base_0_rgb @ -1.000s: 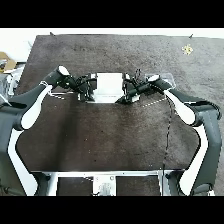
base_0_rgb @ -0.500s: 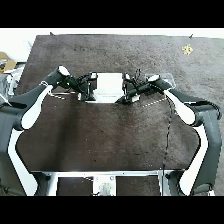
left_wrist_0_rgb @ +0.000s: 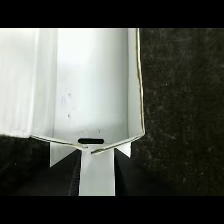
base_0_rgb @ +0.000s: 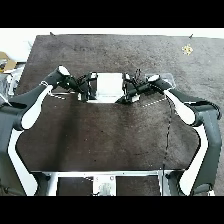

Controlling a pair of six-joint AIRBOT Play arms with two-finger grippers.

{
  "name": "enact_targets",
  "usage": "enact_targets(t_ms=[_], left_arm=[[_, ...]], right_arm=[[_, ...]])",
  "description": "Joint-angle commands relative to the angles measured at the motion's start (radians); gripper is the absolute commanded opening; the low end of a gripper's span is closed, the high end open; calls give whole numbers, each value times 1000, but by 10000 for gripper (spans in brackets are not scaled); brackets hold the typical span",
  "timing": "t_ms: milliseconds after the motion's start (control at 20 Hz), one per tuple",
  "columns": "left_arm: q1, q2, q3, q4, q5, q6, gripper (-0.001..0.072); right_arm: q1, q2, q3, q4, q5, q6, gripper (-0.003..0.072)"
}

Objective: Fold the box and place the chain.

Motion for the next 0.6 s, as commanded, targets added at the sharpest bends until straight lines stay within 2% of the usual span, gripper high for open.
enact_targets(t_ms=[0, 300, 550], left_arm=[[-8, 0, 0, -48, -13, 0, 220], [-53, 0, 0, -60, 62, 0, 220], [-55, 0, 0, -63, 57, -5, 221]], right_arm=[[0, 1, 0, 0, 0, 0, 374], [0, 0, 0, 0, 0, 0, 374], [0, 1, 0, 0, 0, 0, 375]])
